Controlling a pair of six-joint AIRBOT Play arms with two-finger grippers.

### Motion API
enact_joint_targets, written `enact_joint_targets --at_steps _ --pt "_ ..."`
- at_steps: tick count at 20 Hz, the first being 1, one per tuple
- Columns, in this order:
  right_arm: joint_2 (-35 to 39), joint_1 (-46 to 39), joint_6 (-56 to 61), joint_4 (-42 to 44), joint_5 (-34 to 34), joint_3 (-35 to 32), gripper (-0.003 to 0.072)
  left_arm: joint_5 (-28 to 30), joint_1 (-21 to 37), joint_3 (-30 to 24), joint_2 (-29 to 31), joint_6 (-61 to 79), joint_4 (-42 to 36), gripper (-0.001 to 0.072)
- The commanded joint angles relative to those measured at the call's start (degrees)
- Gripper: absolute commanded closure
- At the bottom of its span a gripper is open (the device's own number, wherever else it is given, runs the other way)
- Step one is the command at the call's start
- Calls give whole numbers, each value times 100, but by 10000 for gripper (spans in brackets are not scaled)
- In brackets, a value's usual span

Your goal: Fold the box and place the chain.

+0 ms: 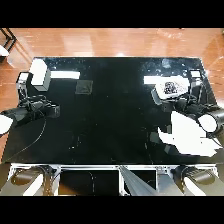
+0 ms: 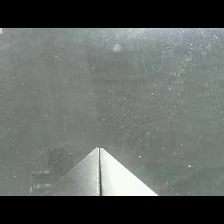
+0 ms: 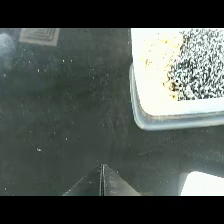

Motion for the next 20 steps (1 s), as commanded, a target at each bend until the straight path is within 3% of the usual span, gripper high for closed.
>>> enact_joint_targets --at_steps 1,2,3,6,9,11,14,20 --pt "-2 -2 2 20 -310 -2 558 127 4 -2 -116 0 -66 514" --pt "-2 0 4 20 -389 -2 179 175 4 -2 -188 0 -79 209" --pt "-4 -2 42 20 -468 -2 -13 227 4 0 -267 -22 -85 74" --pt "-2 -31 155 -2 -201 68 -14 205 4 0 -339 -22 -103 74" --pt "-2 -804 498 -310 855 577 -13 133 4 0 -339 -22 -103 74" --pt "-4 -1768 505 -654 1443 1029 -13 140 4 0 -339 -20 -243 74" --pt "-7 -3547 380 -1029 1731 1325 -13 140 4 0 -339 -20 -431 74" --pt "-636 -6964 186 -376 2494 1327 -13 142 4 0 -339 -20 -490 74"
